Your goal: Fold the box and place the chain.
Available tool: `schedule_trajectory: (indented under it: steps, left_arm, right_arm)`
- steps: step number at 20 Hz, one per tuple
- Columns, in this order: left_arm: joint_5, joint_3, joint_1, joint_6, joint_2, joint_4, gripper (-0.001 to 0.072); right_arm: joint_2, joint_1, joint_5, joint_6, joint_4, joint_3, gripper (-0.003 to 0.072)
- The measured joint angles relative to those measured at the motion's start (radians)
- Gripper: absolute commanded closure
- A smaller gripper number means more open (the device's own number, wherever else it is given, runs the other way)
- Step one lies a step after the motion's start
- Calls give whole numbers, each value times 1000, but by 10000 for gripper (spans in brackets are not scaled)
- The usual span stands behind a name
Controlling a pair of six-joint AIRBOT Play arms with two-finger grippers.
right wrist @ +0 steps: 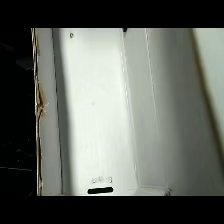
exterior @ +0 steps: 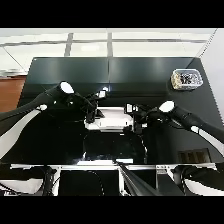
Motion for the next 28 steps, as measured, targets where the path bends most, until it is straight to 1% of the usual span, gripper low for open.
schedule_trajectory:
  steps: [8, 14, 19, 20, 21, 22, 23, 24, 25, 26, 27, 28]
  left_arm:
    - [5, 0, -19, -1, -7, 14, 684]
    - [5, 0, -20, -3, -7, 18, 684]
    - [7, 0, -20, -2, -7, 19, 684]
    - [7, 0, -19, -2, -7, 19, 684]
    - [7, 0, -19, -2, -7, 19, 684]
    - [8, 1, -19, -1, -7, 20, 683]
    - [8, 1, -19, -1, -7, 20, 649]
    - [6, 1, -19, -1, -7, 21, 443]
    - [-2, 0, -19, -1, -7, 27, 269]
    - [0, 1, -17, -5, -3, 28, 144]
    - [1, 4, -12, -21, 7, 30, 51]
    - [0, 9, -3, -51, 18, 44, 32]
  right_arm:
    - [-14, 0, 0, 0, -27, 0, 7]
    - [-19, 4, -12, 73, -94, 0, 8]
    - [-22, 29, -45, 122, -135, 1, 9]
    - [-22, 32, -50, 129, -140, 1, 34]
    - [-22, 34, -54, 135, -143, 1, 168]
    - [-22, 35, -57, 140, -146, 1, 203]
    - [-22, 36, -58, 143, -149, 1, 204]
    - [-23, 37, -60, 145, -151, 1, 204]
    - [-23, 37, -65, 148, -151, 1, 204]
    - [-23, 37, -67, 149, -152, 1, 204]
    - [-23, 38, -68, 151, -153, 1, 204]
    - [-23, 38, -68, 152, -155, 1, 204]
